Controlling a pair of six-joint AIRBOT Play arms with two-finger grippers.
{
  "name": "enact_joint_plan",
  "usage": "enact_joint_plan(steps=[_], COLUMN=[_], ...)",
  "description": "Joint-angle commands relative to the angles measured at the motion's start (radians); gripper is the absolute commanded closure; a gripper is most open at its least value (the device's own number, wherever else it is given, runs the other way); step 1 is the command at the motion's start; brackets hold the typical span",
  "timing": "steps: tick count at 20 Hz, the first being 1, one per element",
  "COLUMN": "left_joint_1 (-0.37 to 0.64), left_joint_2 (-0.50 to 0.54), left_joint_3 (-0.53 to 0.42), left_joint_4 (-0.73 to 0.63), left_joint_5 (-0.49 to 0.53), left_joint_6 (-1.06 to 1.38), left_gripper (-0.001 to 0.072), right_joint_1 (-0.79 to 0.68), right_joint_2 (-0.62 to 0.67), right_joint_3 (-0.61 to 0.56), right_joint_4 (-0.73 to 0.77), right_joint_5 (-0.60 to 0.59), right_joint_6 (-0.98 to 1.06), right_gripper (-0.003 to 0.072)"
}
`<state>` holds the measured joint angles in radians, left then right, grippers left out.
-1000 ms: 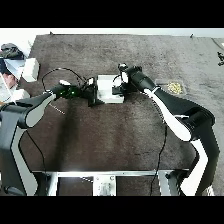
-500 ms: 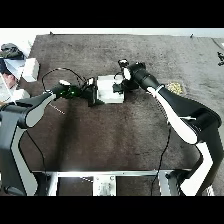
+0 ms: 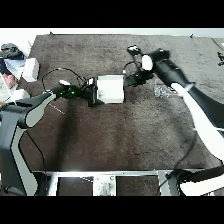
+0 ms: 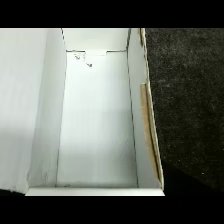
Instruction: Fold the box and place the chain.
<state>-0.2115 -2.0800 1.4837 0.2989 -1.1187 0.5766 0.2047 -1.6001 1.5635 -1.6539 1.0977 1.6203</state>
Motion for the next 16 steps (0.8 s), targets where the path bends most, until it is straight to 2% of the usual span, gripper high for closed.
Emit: enact_joint_plan(steps=[1,3,4,5,10,16], left_joint_1=[0.000,0.000,0.000,0.000,0.000,0.000], left_joint_2=[-0.001,-0.001,-0.001,-0.001,-0.001,-0.001], left_joint_3=[0.000,0.000,0.000,0.000,0.000,0.000], left_joint_4=[0.000,0.000,0.000,0.000,0.000,0.000], left_joint_5=[0.000,0.000,0.000,0.000,0.000,0.000], left_joint_6=[0.000,0.000,0.000,0.000,0.000,0.000], left_gripper=[0.0424,0.0424,0.0424,0.0424,0.0424,0.0424], right_joint_1=[-0.102,-0.204,-0.262,-0.312,-0.489,-0.512], right_joint_2=[0.184,0.236,0.238,0.232,0.165,0.014], right_joint_3=[-0.246,-0.339,-0.351,-0.351,-0.344,-0.210], right_joint_4=[-0.001,0.001,0.008,0.027,0.205,0.274], right_joint_5=[-0.256,-0.295,-0.282,-0.272,-0.283,-0.217], right_joint_6=[-0.031,-0.031,-0.037,-0.072,-0.312,-0.436], right_gripper=[0.0530,0.0508,0.0393,0.0364,0.0385,0.0385])
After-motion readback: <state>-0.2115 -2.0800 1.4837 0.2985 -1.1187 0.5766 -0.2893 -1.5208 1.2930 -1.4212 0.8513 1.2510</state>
